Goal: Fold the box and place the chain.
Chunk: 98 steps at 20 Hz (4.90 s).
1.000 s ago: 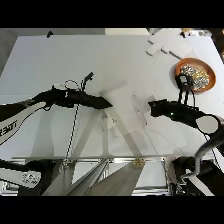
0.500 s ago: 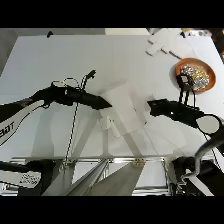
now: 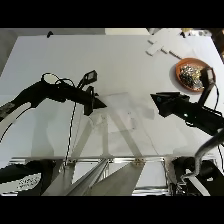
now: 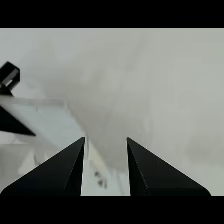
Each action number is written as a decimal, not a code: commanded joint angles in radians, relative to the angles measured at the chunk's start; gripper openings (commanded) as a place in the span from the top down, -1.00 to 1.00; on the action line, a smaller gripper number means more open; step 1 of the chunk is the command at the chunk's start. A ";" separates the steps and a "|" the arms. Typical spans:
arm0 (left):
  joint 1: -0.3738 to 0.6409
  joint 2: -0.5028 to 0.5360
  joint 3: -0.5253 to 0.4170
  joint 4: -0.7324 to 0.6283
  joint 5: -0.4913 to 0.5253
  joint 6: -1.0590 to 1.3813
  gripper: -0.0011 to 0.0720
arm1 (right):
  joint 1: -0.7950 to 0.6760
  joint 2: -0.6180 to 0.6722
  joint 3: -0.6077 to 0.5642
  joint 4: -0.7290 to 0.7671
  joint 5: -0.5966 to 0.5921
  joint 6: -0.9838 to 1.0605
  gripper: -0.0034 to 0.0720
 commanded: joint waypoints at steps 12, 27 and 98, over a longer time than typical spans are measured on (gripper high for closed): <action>-0.170 -0.026 -0.027 0.033 0.279 0.032 0.96 | 0.001 0.087 0.011 -0.212 0.309 0.001 0.11; -0.248 -0.102 -0.027 0.010 0.377 0.132 0.95 | 0.001 0.087 0.011 -0.213 0.307 0.000 0.11; -0.248 -0.127 0.039 0.204 0.301 0.162 0.94 | 0.418 -0.407 -0.124 -0.099 0.104 -0.987 -0.95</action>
